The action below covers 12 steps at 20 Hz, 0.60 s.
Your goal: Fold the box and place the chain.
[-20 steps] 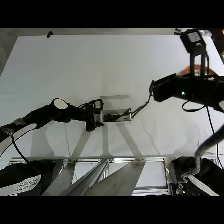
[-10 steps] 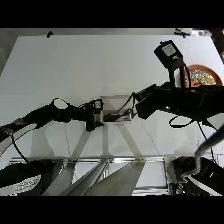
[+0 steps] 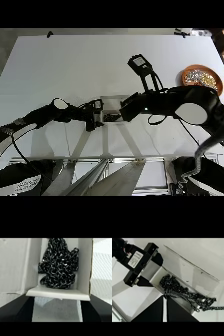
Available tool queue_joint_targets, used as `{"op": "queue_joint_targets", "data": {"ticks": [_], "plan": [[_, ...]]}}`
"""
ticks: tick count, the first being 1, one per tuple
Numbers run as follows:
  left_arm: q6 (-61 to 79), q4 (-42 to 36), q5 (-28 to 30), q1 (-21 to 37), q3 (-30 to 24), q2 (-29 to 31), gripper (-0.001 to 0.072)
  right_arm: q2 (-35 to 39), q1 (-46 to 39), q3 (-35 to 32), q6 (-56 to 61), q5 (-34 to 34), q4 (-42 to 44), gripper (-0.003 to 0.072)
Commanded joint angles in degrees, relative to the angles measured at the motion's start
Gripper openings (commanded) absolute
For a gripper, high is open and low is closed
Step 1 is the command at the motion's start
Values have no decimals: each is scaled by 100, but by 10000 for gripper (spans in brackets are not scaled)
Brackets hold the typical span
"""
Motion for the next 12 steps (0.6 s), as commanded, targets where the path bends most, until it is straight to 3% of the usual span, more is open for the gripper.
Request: {"op": "queue_joint_targets", "data": {"ticks": [1, 12], "plan": [[0, 0, 0, 0, -2, -2, 252, -365, 11, 2, -15, 118, 103, 9], [0, 0, 0, 0, -2, -2, 252, -1740, 195, 2, -219, 201, 227, 8]]}}
